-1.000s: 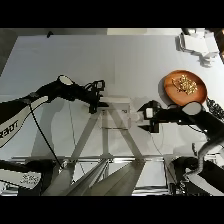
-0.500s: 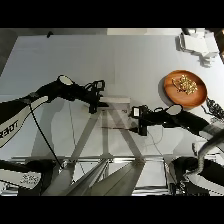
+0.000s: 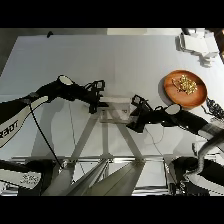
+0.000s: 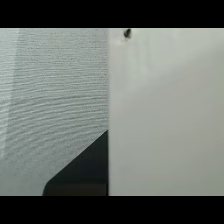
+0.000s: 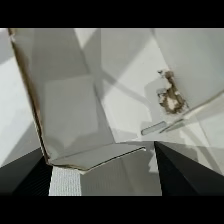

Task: Fold the box and place the chain.

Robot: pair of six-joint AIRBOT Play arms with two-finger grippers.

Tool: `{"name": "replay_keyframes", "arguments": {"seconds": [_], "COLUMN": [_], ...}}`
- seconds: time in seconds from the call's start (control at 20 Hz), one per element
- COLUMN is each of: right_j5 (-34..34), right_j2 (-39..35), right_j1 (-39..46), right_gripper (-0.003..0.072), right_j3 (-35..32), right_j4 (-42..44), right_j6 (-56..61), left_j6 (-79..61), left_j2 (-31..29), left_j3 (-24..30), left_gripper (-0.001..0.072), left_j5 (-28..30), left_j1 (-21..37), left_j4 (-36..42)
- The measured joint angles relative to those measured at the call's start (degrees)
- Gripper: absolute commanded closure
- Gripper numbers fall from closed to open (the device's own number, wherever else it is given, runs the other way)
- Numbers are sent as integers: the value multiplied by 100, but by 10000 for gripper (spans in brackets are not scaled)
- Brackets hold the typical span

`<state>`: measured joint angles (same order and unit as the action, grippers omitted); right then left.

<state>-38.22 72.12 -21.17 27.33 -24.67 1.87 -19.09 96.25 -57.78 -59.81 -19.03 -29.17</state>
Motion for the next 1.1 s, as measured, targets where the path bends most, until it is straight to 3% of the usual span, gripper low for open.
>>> {"name": "replay_keyframes", "arguments": {"seconds": [0.3, 0.55, 1.1], "right_j5": [216, 201, -1147], "right_j2": [2, 164, 1121], "right_j1": [-2, 42, 573], "right_gripper": [-6, -7, 4], "right_j3": [345, 588, 1473], "right_j4": [-160, -214, -249], "right_j6": [225, -490, -2006], "left_j6": [0, 2, 2], "left_j2": [0, 0, 0], "left_j3": [0, 0, -2], "left_gripper": [696, 696, 696], "left_j5": [0, 2, 13], "left_j1": [0, 0, 0], "left_j4": [-2, 0, 4]}}
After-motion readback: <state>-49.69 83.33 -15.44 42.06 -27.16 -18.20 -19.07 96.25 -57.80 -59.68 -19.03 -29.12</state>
